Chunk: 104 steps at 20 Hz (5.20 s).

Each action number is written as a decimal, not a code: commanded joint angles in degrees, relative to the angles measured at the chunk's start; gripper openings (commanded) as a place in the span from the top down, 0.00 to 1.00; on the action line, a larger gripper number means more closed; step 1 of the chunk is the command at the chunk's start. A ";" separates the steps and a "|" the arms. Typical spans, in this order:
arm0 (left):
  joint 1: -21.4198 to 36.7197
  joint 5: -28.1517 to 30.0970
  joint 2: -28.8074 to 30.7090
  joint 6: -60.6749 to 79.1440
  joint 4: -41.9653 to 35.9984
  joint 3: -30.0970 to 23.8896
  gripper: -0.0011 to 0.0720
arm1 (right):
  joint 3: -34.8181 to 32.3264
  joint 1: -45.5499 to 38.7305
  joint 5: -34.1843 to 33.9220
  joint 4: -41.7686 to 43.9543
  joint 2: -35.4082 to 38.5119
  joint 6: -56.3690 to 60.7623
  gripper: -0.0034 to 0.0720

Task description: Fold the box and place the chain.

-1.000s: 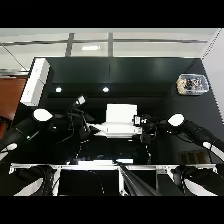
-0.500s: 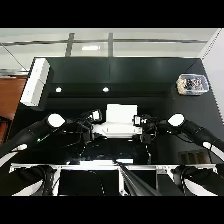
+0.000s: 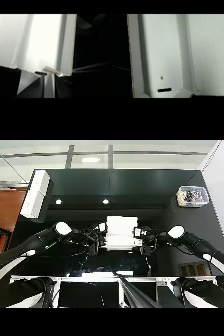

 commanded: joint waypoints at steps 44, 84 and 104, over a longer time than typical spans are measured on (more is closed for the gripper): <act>39.78 -19.89 3.52 -68.57 8.07 -8.33 0.95 | -0.04 0.04 -0.02 0.02 0.00 0.00 0.42; -2.01 -17.03 -8.17 -93.72 26.73 21.66 0.14 | -0.04 0.04 -0.07 0.04 0.02 0.00 0.42; -5.09 -16.61 -8.20 -101.11 26.34 24.24 0.34 | -0.04 0.04 -0.04 0.02 0.00 0.00 0.42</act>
